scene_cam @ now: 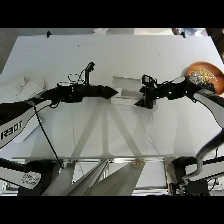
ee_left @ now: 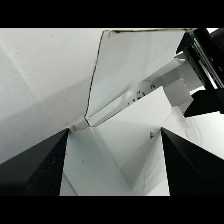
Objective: Fold the box and place the chain.
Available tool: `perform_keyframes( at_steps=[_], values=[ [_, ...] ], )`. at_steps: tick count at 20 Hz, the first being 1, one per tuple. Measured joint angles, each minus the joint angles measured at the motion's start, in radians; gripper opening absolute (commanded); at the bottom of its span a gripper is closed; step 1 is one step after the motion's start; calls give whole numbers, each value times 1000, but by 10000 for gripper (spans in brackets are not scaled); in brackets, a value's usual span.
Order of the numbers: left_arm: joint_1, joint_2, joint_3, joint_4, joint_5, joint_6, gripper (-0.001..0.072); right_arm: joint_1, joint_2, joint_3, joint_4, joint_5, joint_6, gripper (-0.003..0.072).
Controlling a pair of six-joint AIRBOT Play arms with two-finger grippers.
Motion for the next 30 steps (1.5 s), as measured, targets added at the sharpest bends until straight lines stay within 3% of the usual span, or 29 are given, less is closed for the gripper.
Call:
perform_keyframes(
  at_steps=[7, 13, 20, 30],
  values=[
    [-22, 2, 3, 107, 30, -53, 642, 0, 0, 0, -2, 2, -2, 334],
    [-29, 35, 5, 188, 116, -137, 639, 0, 0, 0, 0, 1, 1, 334],
    [-79, 53, 72, 330, 204, -270, 634, 0, 0, 0, 0, 1, 0, 334],
    [-143, 55, 146, 726, 269, -642, 633, 0, 0, 0, 0, -1, 0, 334]
  ],
)
